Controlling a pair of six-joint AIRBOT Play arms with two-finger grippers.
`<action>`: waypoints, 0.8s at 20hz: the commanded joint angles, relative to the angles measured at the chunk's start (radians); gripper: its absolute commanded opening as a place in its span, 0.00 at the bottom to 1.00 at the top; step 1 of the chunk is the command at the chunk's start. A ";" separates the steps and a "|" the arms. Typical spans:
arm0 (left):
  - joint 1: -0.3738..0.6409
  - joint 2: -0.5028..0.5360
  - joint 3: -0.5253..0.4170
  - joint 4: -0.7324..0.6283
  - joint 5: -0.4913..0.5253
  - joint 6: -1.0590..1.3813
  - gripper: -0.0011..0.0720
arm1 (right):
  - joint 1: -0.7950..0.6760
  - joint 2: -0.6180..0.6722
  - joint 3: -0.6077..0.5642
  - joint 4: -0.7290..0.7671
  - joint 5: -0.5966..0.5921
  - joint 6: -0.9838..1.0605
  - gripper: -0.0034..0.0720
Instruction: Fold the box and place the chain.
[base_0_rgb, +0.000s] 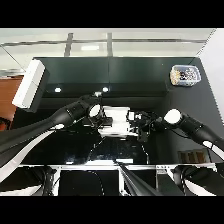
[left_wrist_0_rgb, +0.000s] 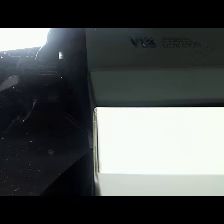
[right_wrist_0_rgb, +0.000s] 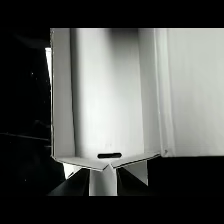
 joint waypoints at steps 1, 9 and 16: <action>0.000 0.001 0.001 -0.006 0.007 0.000 0.05 | 0.021 -0.038 0.000 0.158 -0.031 0.014 0.30; 0.000 0.001 0.001 -0.013 0.006 0.000 0.05 | 0.036 -0.076 0.000 0.166 -0.086 0.016 0.41; 0.000 0.001 0.001 -0.013 0.003 0.000 0.05 | 0.033 -0.072 0.001 0.156 -0.060 0.108 0.04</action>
